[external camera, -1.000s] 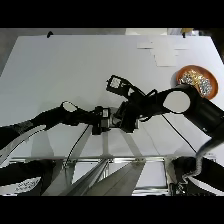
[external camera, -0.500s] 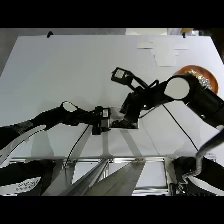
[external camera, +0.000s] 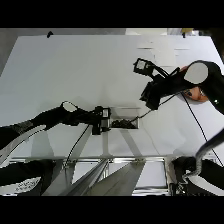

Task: Fold the box and place the chain.

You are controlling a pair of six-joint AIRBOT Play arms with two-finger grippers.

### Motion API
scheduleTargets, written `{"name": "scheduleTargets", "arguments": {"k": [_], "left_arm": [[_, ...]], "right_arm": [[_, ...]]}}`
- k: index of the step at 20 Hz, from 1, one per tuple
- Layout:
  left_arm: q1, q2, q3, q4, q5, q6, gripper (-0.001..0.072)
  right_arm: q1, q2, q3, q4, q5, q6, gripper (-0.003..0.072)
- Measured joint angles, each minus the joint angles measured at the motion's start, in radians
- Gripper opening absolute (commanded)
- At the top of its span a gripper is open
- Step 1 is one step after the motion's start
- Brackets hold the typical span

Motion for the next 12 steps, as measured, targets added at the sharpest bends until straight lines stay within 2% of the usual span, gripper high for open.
{"name": "scheduleTargets", "arguments": {"k": [4,6,7,12], "left_arm": [[0.000,0.000,0.000,0.000,0.000,0.000,0.0136],[0.000,0.000,0.000,0.000,0.000,0.000,0.0136],[0.000,0.000,0.000,0.000,0.000,0.000,0.0136],[0.000,0.000,0.000,0.000,0.000,0.000,0.0136]], "right_arm": [[-0.043,-0.010,-0.176,0.020,-0.100,-0.298,0.0214],[-0.050,-0.022,-0.258,0.064,-0.162,-0.423,0.0256],[-0.051,-0.030,-0.289,0.085,-0.186,-0.475,0.0307],[-0.025,-0.074,-0.364,0.163,-0.253,-0.620,0.0300]]}}
